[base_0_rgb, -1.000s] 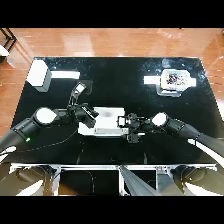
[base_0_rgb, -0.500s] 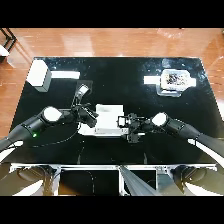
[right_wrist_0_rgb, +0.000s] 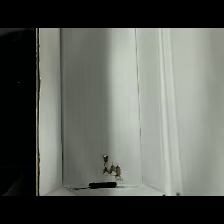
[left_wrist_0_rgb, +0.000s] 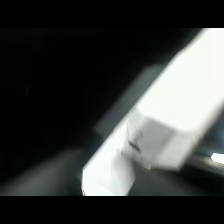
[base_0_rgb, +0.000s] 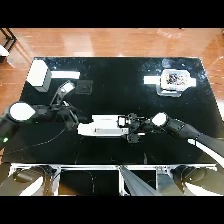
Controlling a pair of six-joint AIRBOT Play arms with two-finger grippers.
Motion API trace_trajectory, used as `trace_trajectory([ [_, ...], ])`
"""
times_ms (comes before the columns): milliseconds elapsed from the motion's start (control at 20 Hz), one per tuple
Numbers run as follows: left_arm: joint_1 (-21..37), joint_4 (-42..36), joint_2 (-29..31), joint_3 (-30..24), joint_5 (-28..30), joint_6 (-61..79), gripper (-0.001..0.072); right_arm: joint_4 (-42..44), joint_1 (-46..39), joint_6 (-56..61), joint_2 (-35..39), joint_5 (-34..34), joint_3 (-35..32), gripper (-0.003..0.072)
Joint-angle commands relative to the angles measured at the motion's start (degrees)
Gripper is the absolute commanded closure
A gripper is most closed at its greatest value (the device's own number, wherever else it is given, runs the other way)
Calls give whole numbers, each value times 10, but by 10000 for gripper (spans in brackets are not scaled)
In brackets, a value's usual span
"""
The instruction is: Fold the box and place the chain.
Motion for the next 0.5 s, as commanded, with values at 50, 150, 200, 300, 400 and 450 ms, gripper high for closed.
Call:
trace_trajectory([
  [50,24,34,28,-20,-86,90,66,0,0,0,0,0,0,119],
  [150,8,21,25,-38,-66,214,68,0,0,0,0,0,0,119],
  [200,-3,11,20,-47,-48,273,68,0,0,0,0,0,0,119],
  [300,-24,-6,1,-55,-19,350,79,0,0,0,0,0,0,119],
  [400,-44,-8,-28,-55,-2,382,87,0,0,0,0,0,0,119],
  [450,-52,-8,-42,-55,4,391,93,0,0,0,0,0,0,119],
])
